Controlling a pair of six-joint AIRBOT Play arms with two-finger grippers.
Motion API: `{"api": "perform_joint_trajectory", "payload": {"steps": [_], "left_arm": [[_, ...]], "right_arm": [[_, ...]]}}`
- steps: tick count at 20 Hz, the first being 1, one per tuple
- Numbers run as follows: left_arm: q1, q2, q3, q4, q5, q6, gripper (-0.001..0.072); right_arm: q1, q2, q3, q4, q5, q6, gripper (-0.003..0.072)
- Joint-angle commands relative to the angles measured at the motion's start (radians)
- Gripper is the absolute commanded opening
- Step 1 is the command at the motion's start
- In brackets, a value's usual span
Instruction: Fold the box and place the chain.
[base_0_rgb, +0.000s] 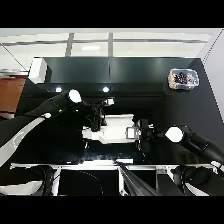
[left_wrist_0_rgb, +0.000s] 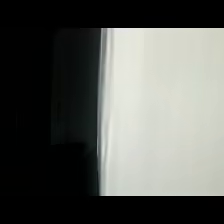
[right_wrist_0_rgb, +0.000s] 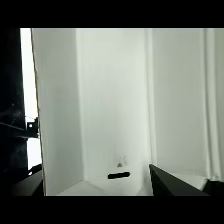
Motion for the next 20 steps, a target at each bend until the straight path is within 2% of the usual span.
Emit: {"api": "perform_joint_trajectory", "payload": {"steps": [1,7,9,16,20], "left_arm": [[-0.003,0.001,0.000,0.000,-0.016,0.000,0.0032],[-0.003,0.005,0.001,0.000,-0.017,0.000,0.0031],[-0.004,0.010,0.001,0.000,-0.014,0.003,0.0030],[-0.027,0.030,0.001,0.035,-0.013,0.045,0.0030],[-0.028,0.030,0.001,0.052,-0.014,0.045,0.0030]], "right_arm": [[-0.001,0.043,0.021,-0.045,-0.008,0.066,0.0705],[-0.079,0.067,0.023,-0.045,0.011,0.143,0.0705],[-0.099,0.066,0.023,0.026,0.011,0.124,0.0705],[-0.100,0.043,0.023,0.101,-0.013,0.084,0.0706],[-0.100,-0.014,0.023,0.147,-0.004,0.082,0.0706]]}}
